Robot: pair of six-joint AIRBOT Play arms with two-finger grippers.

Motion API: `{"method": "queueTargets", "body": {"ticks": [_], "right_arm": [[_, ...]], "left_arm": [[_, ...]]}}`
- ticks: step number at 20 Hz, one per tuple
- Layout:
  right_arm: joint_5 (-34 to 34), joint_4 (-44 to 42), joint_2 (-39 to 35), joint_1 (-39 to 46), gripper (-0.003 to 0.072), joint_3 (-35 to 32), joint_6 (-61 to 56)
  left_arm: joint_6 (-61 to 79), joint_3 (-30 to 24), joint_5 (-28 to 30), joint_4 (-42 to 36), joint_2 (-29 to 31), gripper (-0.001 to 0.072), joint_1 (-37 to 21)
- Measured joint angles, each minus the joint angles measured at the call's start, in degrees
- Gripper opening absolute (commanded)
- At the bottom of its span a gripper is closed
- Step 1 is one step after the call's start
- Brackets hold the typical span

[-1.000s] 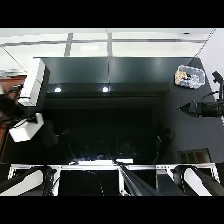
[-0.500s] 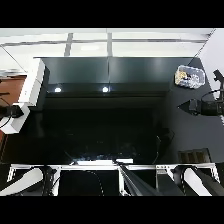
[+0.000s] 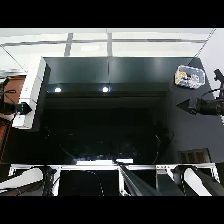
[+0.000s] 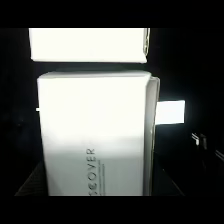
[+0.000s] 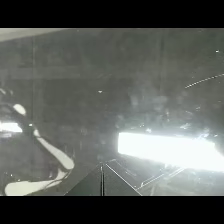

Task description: Fold the box and place the chain.

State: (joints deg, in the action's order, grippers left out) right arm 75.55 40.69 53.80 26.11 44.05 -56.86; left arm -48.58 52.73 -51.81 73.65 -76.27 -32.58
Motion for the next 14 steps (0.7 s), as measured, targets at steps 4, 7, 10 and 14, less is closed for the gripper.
{"method": "queueTargets", "body": {"ticks": [4, 7, 10, 14], "right_arm": [[-1.27, 0.17, 0.00, -2.40, 0.0020, -0.02, 0.04], [-6.08, 2.45, 0.00, -6.97, 0.0020, -0.02, 1.01], [-12.17, 5.35, 0.00, -11.43, 0.0020, -0.02, 1.46], [-19.17, 8.02, 0.00, -13.84, 0.0020, -0.02, 1.73]], "left_arm": [[0.02, 5.07, -2.58, -0.68, 0.66, 0.0706, 1.11], [-1.62, 11.02, -7.89, -1.84, 1.95, 0.0700, 3.21], [-8.94, 16.59, -13.84, -2.99, 3.15, 0.0021, 5.90], [-15.34, 17.59, -21.46, -7.41, 4.87, 0.0024, 10.36]]}}
